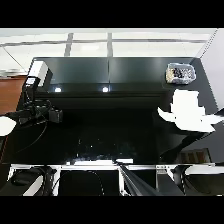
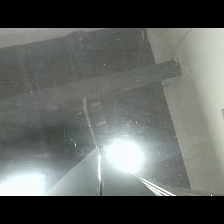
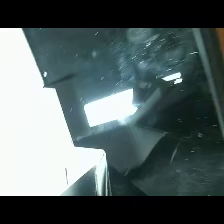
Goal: Fold the box and place the chain.
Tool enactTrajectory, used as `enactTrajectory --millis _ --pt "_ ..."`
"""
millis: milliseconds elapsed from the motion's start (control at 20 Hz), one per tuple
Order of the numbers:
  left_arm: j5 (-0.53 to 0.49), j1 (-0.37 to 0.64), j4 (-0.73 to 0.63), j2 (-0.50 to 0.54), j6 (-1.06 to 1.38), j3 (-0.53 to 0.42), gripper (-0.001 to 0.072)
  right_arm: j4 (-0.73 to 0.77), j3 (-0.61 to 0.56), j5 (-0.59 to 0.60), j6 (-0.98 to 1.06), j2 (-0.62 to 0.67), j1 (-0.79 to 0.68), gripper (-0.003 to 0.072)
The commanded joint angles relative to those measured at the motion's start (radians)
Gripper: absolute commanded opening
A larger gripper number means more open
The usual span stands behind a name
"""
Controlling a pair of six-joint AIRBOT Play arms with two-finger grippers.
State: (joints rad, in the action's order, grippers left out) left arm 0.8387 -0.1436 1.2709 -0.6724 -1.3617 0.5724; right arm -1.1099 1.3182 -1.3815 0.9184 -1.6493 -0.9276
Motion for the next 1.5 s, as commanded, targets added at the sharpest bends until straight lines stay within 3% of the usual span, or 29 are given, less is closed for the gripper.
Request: enactTrajectory --millis 0,50,150,350,500,600,800,850,950,1050,1150,1350,1450 --pt "-0.001 -0.001 0.0 0.001 0.0 0.0 0.0024 0.012 0.01 -0.079 -0.04 0.002 0.01 0.0054" --pt "-0.001 -0.001 0.0 0.001 0.0 0.0 0.0024 0.043 0.01 -0.093 -0.04 0.019 0.012 0.0016" --pt "-0.002 -0.001 0.0 0.001 0.0 0.0 0.0024 0.123 -0.015 -0.067 -0.04 0.083 0.029 0.0017" --pt "-0.002 -0.001 0.0 0.001 0.0 0.0 0.0025 0.283 -0.24 0.042 -0.043 0.291 0.126 0.0016" --pt "-0.011 -0.001 -0.018 -0.006 0.0 0.0 0.0025 0.352 -0.48 0.167 -0.046 0.486 0.29 0.0016" --pt "-0.024 -0.006 -0.081 -0.028 0.011 0.0 0.0025 0.409 -0.634 0.312 -0.047 0.611 0.431 0.0016" --pt "-0.082 -0.082 -0.208 -0.148 0.03 0.0 0.003 0.595 -0.814 0.468 -0.04 0.678 0.715 0.0016" --pt "-0.127 -0.114 -0.259 -0.196 0.042 0.001 0.0132 0.605 -0.84 0.525 -0.04 0.678 0.8 0.0016" --pt "-0.197 -0.174 -0.31 -0.303 0.15 0.027 0.0675 0.604 -0.876 0.627 -0.005 0.677 0.947 0.0016" --pt "-0.161 -0.172 -0.336 -0.433 0.145 0.115 0.071 0.604 -0.891 0.685 0.02 0.677 1.056 0.0016" --pt "-0.076 -0.131 -0.471 -0.578 0.17 0.208 0.071 0.604 -0.892 0.707 0.02 0.677 1.122 0.0016" --pt "0.203 -0.029 -0.842 -0.848 0.406 0.315 0.0711 0.603 -0.892 0.716 0.02 0.677 1.153 0.0016" --pt "0.281 -0.011 -0.872 -0.926 0.422 0.338 0.0709 0.603 -0.892 0.716 0.02 0.677 1.153 0.0017"
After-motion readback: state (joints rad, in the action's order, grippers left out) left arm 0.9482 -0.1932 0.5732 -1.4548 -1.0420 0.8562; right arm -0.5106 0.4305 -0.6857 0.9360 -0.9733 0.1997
